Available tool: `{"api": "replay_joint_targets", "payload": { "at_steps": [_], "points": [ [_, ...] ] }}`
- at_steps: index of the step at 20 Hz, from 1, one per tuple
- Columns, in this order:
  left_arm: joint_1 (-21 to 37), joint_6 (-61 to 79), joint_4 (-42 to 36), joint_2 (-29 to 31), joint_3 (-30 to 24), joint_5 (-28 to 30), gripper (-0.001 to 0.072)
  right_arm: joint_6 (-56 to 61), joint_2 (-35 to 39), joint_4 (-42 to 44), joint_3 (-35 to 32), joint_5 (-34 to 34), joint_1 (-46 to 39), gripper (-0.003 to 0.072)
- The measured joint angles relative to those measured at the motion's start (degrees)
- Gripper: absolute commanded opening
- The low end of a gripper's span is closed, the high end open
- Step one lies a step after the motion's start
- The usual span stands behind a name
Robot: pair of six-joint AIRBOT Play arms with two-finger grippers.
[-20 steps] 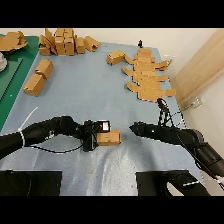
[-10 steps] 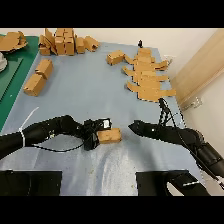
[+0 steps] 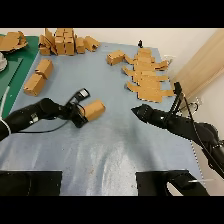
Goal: Fold the box.
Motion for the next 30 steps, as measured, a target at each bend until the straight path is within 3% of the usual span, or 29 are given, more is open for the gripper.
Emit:
{"api": "replay_joint_targets", "payload": {
  "at_steps": [6,11,21,25,30],
  "points": [
    [21.88,-5.90,1.27,-0.26,3.41,1.55,0.0469,0.15,0.31,0.02,1.79,0.50,0.00,0.0004],
    [31.91,-6.97,1.53,-2.40,4.02,-0.66,0.0468,0.15,0.33,0.13,2.05,0.55,0.02,0.0004],
    [34.45,-7.34,-0.33,-9.55,7.48,2.29,0.0468,0.17,0.33,1.22,2.05,0.07,0.00,0.0004],
    [31.67,-8.98,-1.55,-14.49,14.23,1.88,0.0469,0.17,0.33,1.27,2.08,0.00,0.00,0.0004],
    [28.06,-14.78,-1.55,-23.52,27.50,1.62,0.0468,0.17,0.33,1.38,2.05,0.00,0.00,0.0004]
  ]
}}
